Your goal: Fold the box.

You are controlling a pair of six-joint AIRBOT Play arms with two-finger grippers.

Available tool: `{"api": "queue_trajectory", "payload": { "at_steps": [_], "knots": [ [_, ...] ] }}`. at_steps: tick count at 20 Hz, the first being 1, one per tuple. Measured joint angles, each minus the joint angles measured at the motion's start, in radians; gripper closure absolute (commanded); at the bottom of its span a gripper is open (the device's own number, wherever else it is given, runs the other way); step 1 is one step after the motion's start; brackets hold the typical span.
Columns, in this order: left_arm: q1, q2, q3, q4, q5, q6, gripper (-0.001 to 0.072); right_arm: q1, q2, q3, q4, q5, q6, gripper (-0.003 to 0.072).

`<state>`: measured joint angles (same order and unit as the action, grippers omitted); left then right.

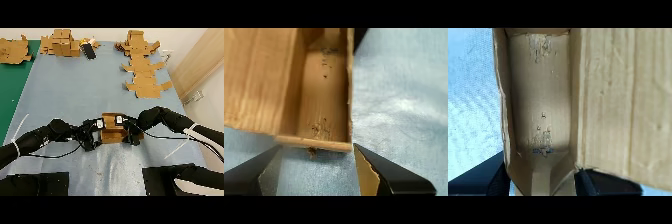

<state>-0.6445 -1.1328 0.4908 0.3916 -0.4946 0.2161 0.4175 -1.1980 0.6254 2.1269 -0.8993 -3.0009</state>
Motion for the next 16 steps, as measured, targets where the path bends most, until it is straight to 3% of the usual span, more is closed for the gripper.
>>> {"api": "queue_trajectory", "payload": {
  "at_steps": [16],
  "knots": [
    [-0.005, -0.015, 0.032, 0.011, 0.008, -0.075, 0.0011, 0.0, 0.0, 0.0, 0.001, 0.0, 0.0, 0.0234]
  ]
}}
